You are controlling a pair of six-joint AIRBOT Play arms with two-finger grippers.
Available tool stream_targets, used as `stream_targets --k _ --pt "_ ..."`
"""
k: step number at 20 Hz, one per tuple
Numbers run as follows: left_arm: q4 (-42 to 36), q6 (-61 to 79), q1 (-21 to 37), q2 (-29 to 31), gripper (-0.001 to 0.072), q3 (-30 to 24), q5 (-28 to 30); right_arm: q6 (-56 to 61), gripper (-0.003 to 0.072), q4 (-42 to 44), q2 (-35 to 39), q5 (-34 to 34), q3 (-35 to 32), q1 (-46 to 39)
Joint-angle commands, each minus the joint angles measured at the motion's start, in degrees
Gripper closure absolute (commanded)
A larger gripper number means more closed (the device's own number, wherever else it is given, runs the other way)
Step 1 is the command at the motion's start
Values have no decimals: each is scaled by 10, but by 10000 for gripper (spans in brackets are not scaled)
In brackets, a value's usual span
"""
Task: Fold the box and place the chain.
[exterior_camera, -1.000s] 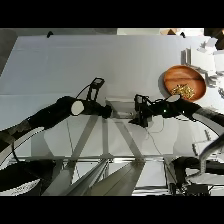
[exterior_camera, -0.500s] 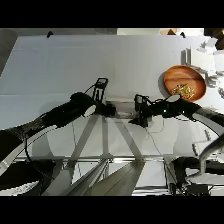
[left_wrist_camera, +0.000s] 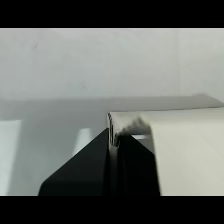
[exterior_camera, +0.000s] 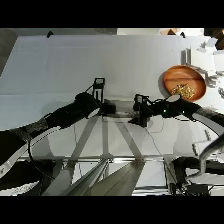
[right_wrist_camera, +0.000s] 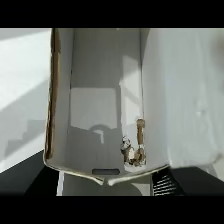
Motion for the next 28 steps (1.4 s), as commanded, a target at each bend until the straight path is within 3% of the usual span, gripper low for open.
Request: stream_targets --k 1,2,3,5,6,7,13,15,18,20,22,25,28 --pt "-4 -15 -6 -8 705 5 15 0 168 -1 0 0 0 0" --pt "-5 -15 -6 -9 703 5 16 0 168 -1 0 0 0 0" --pt "-5 -15 -6 -9 642 5 18 0 168 -1 0 0 0 0" --pt "-8 -15 -5 -7 308 5 24 0 168 -1 0 0 0 0" --pt "-13 -15 -3 -3 186 5 29 0 168 -1 0 0 0 0" --pt "-28 -13 3 4 147 5 31 0 168 -1 0 0 0 0" --pt "-225 255 81 110 149 5 -10 0 168 -1 0 0 0 0" --pt "-285 417 103 149 149 5 -52 0 168 -1 0 0 0 0" --pt "-297 693 118 184 149 5 -118 0 168 -1 0 0 0 0" --pt "-323 866 139 182 150 0 -148 0 168 -1 0 0 0 0" --pt "-428 1061 191 168 148 -13 -166 0 168 -1 0 0 0 0" --pt "-573 1284 279 132 36 -31 -199 0 168 -1 0 0 0 0" --pt "-616 1427 328 80 9 -40 -201 0 168 -1 0 0 0 0"
